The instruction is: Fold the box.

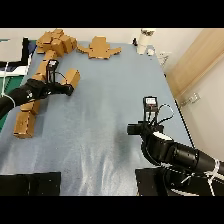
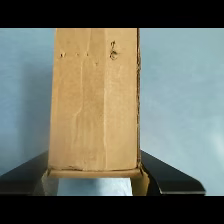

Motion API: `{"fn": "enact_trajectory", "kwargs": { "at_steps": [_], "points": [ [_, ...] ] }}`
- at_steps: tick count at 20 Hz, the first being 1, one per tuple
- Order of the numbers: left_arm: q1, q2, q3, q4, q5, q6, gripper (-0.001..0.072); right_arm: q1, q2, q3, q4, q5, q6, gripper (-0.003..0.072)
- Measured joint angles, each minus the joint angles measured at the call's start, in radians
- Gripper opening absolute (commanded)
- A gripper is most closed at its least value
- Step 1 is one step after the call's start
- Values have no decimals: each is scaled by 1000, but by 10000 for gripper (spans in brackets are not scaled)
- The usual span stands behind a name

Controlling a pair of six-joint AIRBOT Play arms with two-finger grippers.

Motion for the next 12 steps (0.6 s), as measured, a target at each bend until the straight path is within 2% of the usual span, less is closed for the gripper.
{"fn": "enact_trajectory", "kwargs": {
  "at_steps": [5,12],
  "points": [
    [62,-96,93,2,14,-61,495,0,0,0,-34,0,0,5],
    [145,-130,124,5,27,-95,495,0,0,0,-70,0,0,4]
  ]
}}
